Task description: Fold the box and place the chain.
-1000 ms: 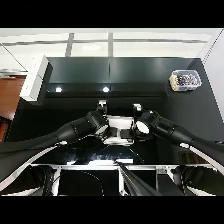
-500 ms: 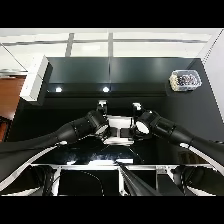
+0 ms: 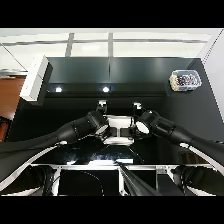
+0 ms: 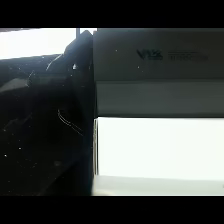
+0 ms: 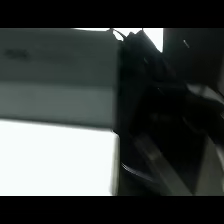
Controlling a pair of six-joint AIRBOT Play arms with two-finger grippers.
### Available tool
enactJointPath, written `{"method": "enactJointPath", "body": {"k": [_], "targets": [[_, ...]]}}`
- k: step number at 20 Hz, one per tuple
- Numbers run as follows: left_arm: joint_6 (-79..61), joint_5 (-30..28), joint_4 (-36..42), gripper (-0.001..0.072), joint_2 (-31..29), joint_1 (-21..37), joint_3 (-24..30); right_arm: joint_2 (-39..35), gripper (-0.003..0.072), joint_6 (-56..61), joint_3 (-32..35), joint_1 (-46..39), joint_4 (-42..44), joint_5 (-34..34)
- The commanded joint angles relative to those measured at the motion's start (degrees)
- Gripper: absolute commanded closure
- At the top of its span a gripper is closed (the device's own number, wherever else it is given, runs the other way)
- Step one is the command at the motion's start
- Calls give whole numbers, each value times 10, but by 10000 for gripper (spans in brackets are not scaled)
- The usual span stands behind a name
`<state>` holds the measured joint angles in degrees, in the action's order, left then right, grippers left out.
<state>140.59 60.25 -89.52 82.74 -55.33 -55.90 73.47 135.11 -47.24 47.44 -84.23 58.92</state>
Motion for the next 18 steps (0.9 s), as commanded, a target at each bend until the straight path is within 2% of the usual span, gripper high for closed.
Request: {"method": "enactJointPath", "body": {"k": [1, 7, 11, 15, 18], "targets": [[2, -2, 0, 681, 0, 0, 0, -1, 362, 3, 0, 0, -3, 11], [2, 1, 0, 681, 0, 0, 0, -41, 361, -20, 0, -1, -23, 47], [2, 1, 0, 681, 0, 0, 0, -139, 361, -42, -37, -23, -16, 125], [2, 2, 0, 681, 0, 0, 0, -250, 361, -76, -68, -84, -148, 182], [2, 3, 0, 681, 0, 0, 0, -268, 362, -119, -61, -154, -318, 219]]}}
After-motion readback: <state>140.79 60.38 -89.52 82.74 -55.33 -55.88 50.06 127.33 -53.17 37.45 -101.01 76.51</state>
